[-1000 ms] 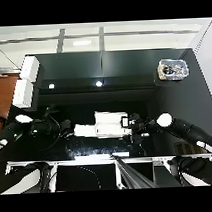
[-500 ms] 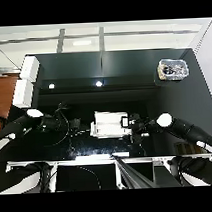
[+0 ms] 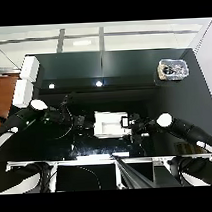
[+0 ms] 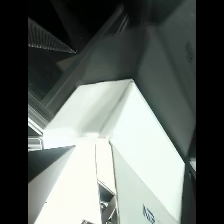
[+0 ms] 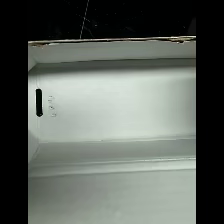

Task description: Fold the box and place the chain.

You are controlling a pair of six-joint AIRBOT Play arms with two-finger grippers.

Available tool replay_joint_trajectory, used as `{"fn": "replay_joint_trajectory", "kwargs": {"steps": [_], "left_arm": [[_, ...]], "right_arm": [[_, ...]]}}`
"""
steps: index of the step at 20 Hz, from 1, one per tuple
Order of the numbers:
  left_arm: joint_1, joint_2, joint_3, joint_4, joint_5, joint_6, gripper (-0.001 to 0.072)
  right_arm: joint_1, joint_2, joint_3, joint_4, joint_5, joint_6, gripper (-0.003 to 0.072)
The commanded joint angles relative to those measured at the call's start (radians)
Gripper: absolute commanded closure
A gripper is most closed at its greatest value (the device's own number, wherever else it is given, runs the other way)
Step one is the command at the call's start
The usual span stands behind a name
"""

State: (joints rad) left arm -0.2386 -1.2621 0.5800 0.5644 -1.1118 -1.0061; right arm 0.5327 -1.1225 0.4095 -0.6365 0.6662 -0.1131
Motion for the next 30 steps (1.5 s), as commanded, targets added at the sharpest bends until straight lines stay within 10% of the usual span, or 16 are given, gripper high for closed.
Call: {"fn": "replay_joint_trajectory", "kwargs": {"steps": [1,22,30], "left_arm": [[-0.034,0.0,0.03,0.0,-0.016,-0.024,0.0052],[-0.276,0.027,0.056,0.128,0.208,-0.423,0.0088],[-0.474,0.027,0.188,0.598,0.213,-0.919,0.0091]], "right_arm": [[0.0,0.0,0.0,0.0,0.0,0.0,0.0209],[0.0,0.0,0.0,0.0,-0.001,0.0,0.0209],[0.0,0.0,0.0,0.0,-0.002,0.0,0.0209]]}}
